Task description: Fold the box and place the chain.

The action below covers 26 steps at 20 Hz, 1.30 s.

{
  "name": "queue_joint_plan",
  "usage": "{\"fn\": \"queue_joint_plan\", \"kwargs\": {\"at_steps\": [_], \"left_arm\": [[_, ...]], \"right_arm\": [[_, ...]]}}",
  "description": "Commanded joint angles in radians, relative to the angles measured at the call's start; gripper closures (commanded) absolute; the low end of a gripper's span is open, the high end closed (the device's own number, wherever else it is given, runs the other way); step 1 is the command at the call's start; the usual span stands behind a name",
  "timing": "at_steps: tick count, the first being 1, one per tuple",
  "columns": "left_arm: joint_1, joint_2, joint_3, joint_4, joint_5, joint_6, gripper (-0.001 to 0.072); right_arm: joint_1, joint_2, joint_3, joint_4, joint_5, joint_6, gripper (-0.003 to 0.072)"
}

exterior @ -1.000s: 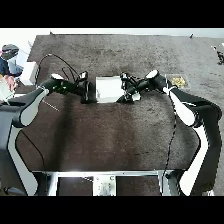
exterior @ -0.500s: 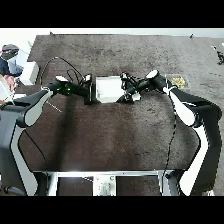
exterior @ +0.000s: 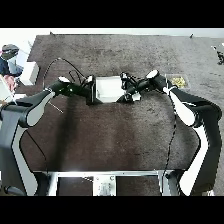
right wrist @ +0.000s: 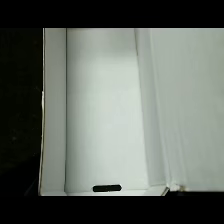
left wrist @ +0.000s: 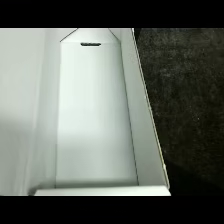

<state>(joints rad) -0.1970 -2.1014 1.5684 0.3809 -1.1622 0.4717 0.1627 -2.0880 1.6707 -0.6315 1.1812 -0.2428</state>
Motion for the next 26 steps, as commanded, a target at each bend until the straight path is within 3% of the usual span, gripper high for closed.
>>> {"fn": "queue_joint_plan", "kwargs": {"at_steps": [1,17,21,22,23,26], "left_arm": [[0.012,-0.001,0.000,-0.027,0.002,-0.001,0.0015],[0.015,-0.018,0.000,-0.024,-0.004,0.000,0.0016],[0.015,-0.018,0.000,-0.026,-0.007,0.000,0.0048],[0.015,-0.018,0.000,-0.025,-0.008,-0.001,0.0131],[0.015,-0.018,0.000,-0.025,-0.008,0.000,0.0306],[0.015,-0.018,0.000,-0.025,-0.005,-0.003,0.0480]], "right_arm": [[0.000,0.000,0.000,0.000,0.000,0.000,0.0277],[0.000,0.000,0.000,0.000,0.000,0.000,0.0277],[0.000,0.000,0.000,0.000,0.000,0.000,0.0277],[0.000,0.000,0.000,0.000,0.000,0.000,0.0277],[0.000,0.000,0.000,0.000,0.000,0.000,0.0277],[0.000,0.000,0.000,0.000,0.000,0.000,0.0277]]}}
